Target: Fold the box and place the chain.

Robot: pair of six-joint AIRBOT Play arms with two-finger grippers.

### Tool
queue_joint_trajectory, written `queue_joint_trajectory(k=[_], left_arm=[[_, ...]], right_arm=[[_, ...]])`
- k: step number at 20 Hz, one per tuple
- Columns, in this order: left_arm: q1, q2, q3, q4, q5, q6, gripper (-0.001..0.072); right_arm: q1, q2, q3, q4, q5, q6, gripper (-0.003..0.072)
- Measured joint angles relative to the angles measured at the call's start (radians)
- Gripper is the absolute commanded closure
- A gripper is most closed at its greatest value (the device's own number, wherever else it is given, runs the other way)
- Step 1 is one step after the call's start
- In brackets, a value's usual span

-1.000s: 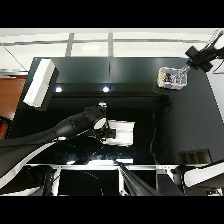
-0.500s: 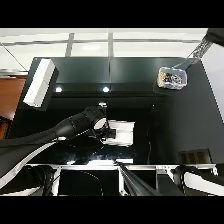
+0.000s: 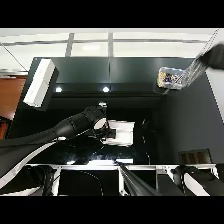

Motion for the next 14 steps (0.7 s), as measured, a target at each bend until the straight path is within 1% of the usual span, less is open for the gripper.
queue_joint_trajectory(k=[3,6,10,14], left_arm=[[0.0,0.0,0.0,0.0,0.0,0.0,0.0685],[0.0,0.0,0.0,0.0,0.001,0.0,0.0684],[0.0,0.0,0.0,0.0,0.002,0.0,0.0684],[0.0,0.0,0.0,0.0,0.003,0.0,0.0685]], right_arm=[[0.113,0.05,-0.116,0.056,0.078,-0.047,0.0676],[0.23,0.068,-0.228,0.13,0.095,-0.07,0.0676],[0.354,0.074,-0.347,0.223,0.036,-0.08,0.0676],[0.429,0.065,-0.395,0.316,-0.054,-0.086,0.0676]])
